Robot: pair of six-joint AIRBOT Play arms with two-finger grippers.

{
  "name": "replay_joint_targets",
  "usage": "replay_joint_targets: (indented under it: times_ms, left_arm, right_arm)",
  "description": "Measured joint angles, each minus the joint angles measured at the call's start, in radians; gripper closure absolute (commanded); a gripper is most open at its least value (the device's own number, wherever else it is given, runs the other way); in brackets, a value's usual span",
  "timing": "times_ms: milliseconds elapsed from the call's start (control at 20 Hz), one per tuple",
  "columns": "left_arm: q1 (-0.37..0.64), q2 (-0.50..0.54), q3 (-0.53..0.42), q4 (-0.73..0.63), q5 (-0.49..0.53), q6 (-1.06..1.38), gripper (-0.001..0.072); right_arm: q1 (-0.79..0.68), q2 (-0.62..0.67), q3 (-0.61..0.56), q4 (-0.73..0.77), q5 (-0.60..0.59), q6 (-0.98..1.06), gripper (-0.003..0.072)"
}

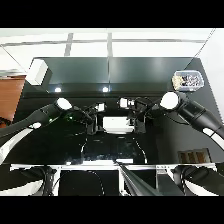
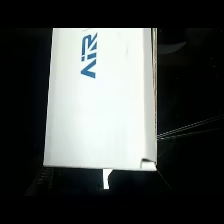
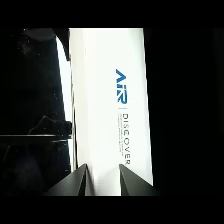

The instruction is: Fold the box and place the chain.

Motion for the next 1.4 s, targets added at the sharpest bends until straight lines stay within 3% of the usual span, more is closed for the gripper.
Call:
replay_joint_targets:
  times_ms: [1050,1100,1400]
  left_arm:
    - [0.0,0.0,0.0,0.0,-0.002,-0.004,0.031]
    - [0.0,0.0,0.0,0.0,-0.002,-0.004,0.031]
    - [0.0,0.0,0.0,0.0,-0.002,-0.003,0.031]
  right_arm:
    - [-0.013,0.0,0.0,-0.011,-0.011,0.038,0.0457]
    - [-0.013,0.0,0.0,-0.011,-0.011,0.038,0.052]
    - [-0.013,0.0,0.0,-0.01,-0.015,0.039,0.0517]
